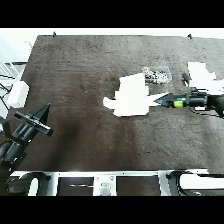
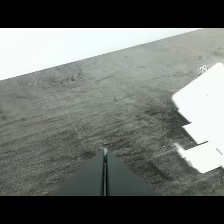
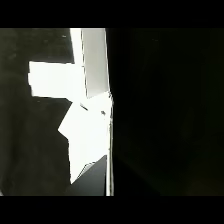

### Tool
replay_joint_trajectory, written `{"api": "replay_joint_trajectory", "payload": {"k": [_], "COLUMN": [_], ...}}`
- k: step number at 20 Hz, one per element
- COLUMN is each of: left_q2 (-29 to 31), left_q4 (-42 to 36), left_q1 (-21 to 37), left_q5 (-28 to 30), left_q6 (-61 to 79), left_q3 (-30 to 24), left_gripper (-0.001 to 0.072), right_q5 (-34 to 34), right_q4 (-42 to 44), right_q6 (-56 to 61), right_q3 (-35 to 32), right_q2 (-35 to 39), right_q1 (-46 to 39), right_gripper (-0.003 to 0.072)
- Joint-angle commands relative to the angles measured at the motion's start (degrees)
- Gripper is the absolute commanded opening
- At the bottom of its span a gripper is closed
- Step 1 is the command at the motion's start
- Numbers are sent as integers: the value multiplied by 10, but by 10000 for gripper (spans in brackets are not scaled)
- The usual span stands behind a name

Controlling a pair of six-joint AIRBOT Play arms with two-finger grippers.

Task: Fold the box and place the chain.

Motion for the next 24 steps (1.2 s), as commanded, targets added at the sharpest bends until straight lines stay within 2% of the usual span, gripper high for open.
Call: {"api": "replay_joint_trajectory", "payload": {"k": [1,4,6,16,17,18,19,20,24], "left_q2": [0,0,0,0,0,0,0,0,-30], "left_q4": [0,-6,-6,-6,-6,-7,-10,-10,-5], "left_q1": [0,0,0,0,0,0,0,0,0], "left_q5": [0,-3,-3,-5,-7,-7,-7,-13,-13], "left_q6": [0,0,0,0,0,0,-3,-4,-63], "left_q3": [0,0,0,0,0,0,0,1,39], "left_gripper": [22,22,22,25,263,665,586,466,475], "right_q5": [-114,-204,-228,-252,-254,-254,-254,-254,-254], "right_q4": [45,45,43,32,32,32,32,33,33], "right_q6": [17,26,40,29,23,23,23,19,-4], "right_q3": [-18,-18,-18,-18,-18,-18,-18,-18,-18], "right_q2": [21,20,19,-11,-11,-11,-11,-11,-11], "right_q1": [113,172,187,196,196,196,196,196,200], "right_gripper": [9,9,9,10,10,10,10,10,10]}}
